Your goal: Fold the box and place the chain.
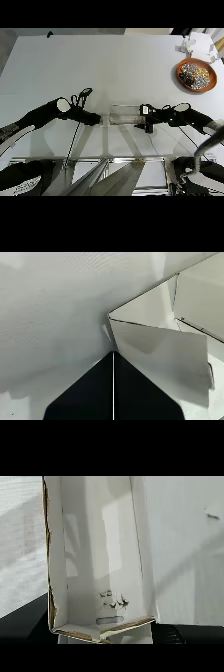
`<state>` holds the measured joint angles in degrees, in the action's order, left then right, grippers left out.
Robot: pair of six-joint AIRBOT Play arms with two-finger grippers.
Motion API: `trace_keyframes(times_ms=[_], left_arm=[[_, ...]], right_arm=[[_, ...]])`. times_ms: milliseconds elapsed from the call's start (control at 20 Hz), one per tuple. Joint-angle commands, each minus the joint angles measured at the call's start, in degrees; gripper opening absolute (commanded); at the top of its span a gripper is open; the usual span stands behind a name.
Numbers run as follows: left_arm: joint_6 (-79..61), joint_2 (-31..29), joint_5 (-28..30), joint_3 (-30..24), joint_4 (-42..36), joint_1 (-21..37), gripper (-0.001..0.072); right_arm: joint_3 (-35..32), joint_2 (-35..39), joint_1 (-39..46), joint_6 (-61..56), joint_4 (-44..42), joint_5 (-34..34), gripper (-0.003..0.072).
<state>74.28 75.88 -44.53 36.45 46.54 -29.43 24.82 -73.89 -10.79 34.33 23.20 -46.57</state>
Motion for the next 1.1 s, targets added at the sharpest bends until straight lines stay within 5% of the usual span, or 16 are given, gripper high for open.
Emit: trace_keyframes(times_ms=[0,500,650,950,1000,1050], left_arm=[[-1.1,-1.5,0.0,0.2,-1.9,0.0,0.0001],[-4.9,-5.6,0.2,0.2,-7.9,-0.3,0.0026],[-6.4,-7.4,0.1,0.2,-9.8,-0.3,0.0159],[-6.6,-8.3,0.1,0.2,-10.1,-0.3,0.0162],[-6.6,-8.1,0.1,0.2,-10.1,-0.3,0.0189],[-6.6,-7.9,0.2,0.2,-10.0,-0.3,0.0302]], right_arm=[[0.0,0.0,0.0,0.0,0.0,0.0,0.0402],[0.0,0.0,0.0,0.0,0.1,0.0,0.0402],[0.0,0.0,0.0,0.0,0.1,0.0,0.0402],[0.0,0.0,0.0,0.0,0.2,0.0,0.0402],[0.0,0.0,0.0,0.0,0.1,0.0,0.0402],[0.0,0.0,0.0,0.0,0.2,0.0,0.0402]])
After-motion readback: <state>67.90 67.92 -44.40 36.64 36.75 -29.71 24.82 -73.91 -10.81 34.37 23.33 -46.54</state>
